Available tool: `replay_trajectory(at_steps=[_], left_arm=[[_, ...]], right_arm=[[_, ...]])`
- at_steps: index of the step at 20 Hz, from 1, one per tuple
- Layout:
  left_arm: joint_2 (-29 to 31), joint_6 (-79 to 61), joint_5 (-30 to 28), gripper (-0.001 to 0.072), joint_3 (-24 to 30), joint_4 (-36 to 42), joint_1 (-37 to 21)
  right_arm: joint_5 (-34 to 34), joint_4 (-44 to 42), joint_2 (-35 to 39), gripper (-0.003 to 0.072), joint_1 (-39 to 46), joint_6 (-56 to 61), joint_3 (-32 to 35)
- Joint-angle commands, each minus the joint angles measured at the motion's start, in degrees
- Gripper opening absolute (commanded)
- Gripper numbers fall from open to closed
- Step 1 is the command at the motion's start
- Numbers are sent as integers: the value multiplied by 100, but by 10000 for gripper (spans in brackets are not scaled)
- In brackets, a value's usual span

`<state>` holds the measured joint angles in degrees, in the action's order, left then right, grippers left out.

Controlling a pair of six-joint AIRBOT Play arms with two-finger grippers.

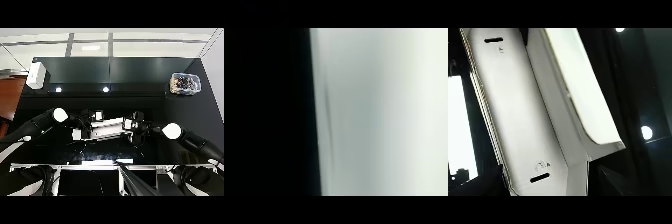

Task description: Fold the box and place the chain.

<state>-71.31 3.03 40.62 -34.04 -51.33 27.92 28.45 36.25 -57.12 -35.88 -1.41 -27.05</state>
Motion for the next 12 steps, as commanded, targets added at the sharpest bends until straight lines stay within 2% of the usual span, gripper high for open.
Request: replay_trajectory(at_steps=[1,5,12], left_arm=[[-2,-4,0,28,0,-2,-7],[-2,-4,0,28,0,-2,-7],[7,4,44,28,-28,-4,-7]], right_arm=[[243,-608,-111,706,271,-597,-9],[391,-1207,-455,705,302,-1331,-15],[656,-1248,-802,705,302,-1384,-245]])
